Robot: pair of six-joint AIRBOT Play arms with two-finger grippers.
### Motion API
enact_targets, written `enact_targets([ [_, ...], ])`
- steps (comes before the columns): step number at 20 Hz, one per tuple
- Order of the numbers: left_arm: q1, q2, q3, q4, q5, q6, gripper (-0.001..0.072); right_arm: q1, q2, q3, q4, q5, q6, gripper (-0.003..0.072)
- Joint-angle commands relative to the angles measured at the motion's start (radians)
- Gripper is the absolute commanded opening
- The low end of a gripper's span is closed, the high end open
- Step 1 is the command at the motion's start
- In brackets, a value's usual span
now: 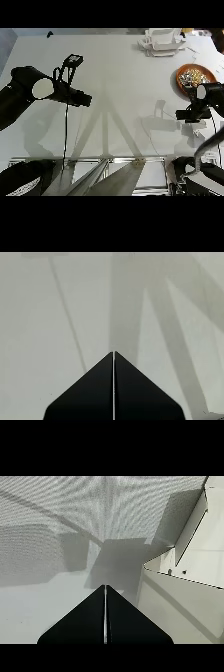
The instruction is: Fold the box and place the chain.
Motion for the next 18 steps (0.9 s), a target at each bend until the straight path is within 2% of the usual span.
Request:
enact_targets([
  [1, 0.001, 0.001, 0.0, 0.0, 0.0, 0.0, 0.0009, 0.0, 0.001, 0.0, 0.0, 0.0, 0.0, 0.0014],
  [16, 0.001, 0.0, 0.0, 0.0, 0.0, 0.0, 0.0009, 0.0, 0.001, 0.0, 0.035, -0.003, 0.0, 0.0014],
  [18, 0.001, 0.0, 0.0, 0.0, 0.0, 0.0, 0.0009, 0.0, 0.001, 0.0, 0.037, -0.036, 0.0, 0.0015],
])
